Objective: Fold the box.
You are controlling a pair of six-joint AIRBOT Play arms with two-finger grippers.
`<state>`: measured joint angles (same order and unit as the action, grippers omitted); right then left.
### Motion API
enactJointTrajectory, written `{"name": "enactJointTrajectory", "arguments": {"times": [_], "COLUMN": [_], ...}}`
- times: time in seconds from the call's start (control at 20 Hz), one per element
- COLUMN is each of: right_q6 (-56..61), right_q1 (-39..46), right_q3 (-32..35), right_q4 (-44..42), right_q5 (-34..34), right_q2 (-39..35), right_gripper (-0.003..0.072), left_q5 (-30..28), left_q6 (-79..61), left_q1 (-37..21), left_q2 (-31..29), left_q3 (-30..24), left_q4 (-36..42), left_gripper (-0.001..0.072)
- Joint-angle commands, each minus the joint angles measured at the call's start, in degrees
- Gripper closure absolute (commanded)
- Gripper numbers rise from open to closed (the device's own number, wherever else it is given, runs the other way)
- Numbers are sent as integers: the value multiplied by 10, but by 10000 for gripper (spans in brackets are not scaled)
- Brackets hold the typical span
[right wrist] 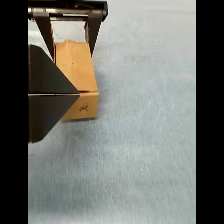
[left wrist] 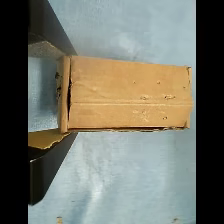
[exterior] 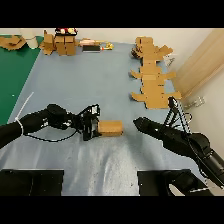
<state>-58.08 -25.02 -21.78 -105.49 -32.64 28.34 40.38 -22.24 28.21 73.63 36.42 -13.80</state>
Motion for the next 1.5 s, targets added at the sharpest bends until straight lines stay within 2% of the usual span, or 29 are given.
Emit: {"name": "enactJointTrajectory", "arguments": {"times": [0.0, 0.05, 0.1, 0.25, 0.3, 0.35, 0.55, 0.8, 0.95, 1.25, 1.4, 1.45], "right_q6": [28, 28, 28, 32, 33, 33, 72, 93, 97, 101, 101, 101], "right_q1": [0, 0, 0, 0, 0, 0, 0, 0, 0, 0, 0, 0], "right_q3": [0, 0, 0, 0, 0, 0, 0, 0, 0, 0, -1, -1], "right_q4": [25, 26, 27, 30, 31, 31, 60, 67, 67, 67, 65, 65], "right_q5": [0, 0, 0, 0, 0, 0, 0, 0, 0, 6, 7, 7], "right_q2": [-1, -1, -1, -1, -1, 0, 0, 0, 10, 62, 70, 70], "right_gripper": [685, 685, 685, 685, 685, 685, 684, 684, 684, 684, 684, 683], "left_q5": [-58, -103, -164, -405, -450, -461, -391, -384, -380, -310, -297, -297], "left_q6": [66, 93, 129, 218, 216, 216, 227, 271, 297, 347, 357, 357], "left_q1": [-2, -8, -18, -77, -105, -142, -277, -356, -376, -379, -379, -379], "left_q2": [-42, -66, -86, -121, -119, -111, -42, 69, 125, 232, 258, 258], "left_q3": [1, 0, 0, 1, 2, 4, 28, 98, 161, 320, 356, 356], "left_q4": [-1, -18, -33, -31, -31, -31, -25, -25, -25, -26, -31, -34], "left_gripper": [216, 333, 349, 345, 253, 169, 170, 169, 169, 169, 164, 19]}}
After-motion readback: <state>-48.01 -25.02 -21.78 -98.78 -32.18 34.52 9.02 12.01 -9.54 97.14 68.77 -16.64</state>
